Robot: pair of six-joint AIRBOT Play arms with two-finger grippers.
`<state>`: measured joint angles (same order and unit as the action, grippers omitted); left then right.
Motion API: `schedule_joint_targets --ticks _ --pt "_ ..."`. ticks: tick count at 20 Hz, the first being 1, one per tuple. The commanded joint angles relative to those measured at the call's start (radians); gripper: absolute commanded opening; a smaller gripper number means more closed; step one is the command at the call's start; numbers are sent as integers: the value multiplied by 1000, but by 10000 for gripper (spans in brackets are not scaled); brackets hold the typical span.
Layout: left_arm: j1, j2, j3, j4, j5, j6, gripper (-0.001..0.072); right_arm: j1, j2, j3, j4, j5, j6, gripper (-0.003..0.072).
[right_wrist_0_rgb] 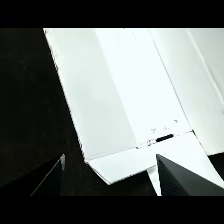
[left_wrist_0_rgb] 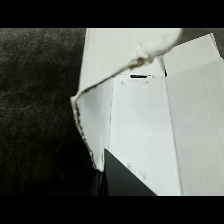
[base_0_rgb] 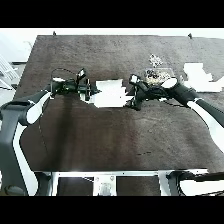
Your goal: Fold the box and place the chain.
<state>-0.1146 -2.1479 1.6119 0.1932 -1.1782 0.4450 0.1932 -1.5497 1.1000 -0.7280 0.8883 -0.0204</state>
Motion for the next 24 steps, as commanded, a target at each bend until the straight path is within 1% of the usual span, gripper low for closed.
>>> schedule_joint_targets --ticks 1,7,9,11,16,19,24 --pt "-1 1 0 0 0 0 19 39 -27 -6 -43 -69 -45 673" --pt "-1 0 0 0 0 0 19 50 -59 -16 -39 -82 -97 673" --pt "-1 0 0 0 0 0 19 62 -79 -16 -35 -145 -97 673" --pt "-1 0 0 0 0 0 19 65 -85 -16 8 -192 -97 673" --pt "-1 0 0 0 0 0 19 64 -83 -11 48 -182 -97 673" --pt "-1 0 0 0 0 0 19 63 -82 10 47 -183 -97 673" --pt "-1 1 0 0 0 0 19 61 -82 45 50 -219 -121 673"
